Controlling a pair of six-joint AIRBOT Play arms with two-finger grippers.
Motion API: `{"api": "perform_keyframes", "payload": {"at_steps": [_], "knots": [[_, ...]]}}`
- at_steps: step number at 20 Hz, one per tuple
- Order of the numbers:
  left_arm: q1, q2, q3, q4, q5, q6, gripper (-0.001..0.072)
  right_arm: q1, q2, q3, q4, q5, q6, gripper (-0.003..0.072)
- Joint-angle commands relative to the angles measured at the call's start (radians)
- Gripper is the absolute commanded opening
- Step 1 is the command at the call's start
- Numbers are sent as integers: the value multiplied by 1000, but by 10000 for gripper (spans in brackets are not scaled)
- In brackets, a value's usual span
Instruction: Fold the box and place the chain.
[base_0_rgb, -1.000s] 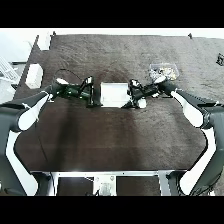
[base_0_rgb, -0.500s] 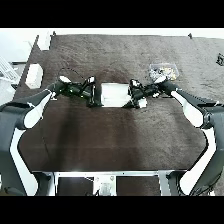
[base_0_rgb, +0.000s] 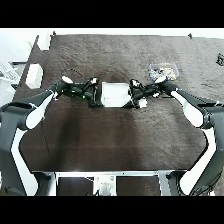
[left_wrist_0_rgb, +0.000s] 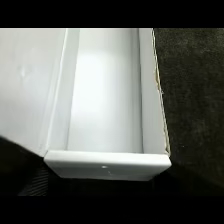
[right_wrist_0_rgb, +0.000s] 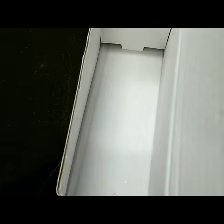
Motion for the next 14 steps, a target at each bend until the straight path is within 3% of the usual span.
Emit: {"api": "perform_keyframes", "payload": {"at_steps": [1, 11, 12, 13, 14], "knots": [[-15, -3, 2, -22, 15, 6, 704, 1, 0, 0, 1, 3, 0, 592], [-19, -16, 1, -26, 41, 22, 658, 1, 0, 0, 2, 3, 0, 592], [-19, -16, 0, -18, 40, 10, 611, 1, 0, 0, 2, 3, 0, 593], [-19, -16, 0, -4, 39, -2, 447, 1, 0, 0, 2, 3, 0, 592], [-19, -16, 0, 2, 39, -1, 423, 1, 0, 0, 2, 3, 0, 593]]}}
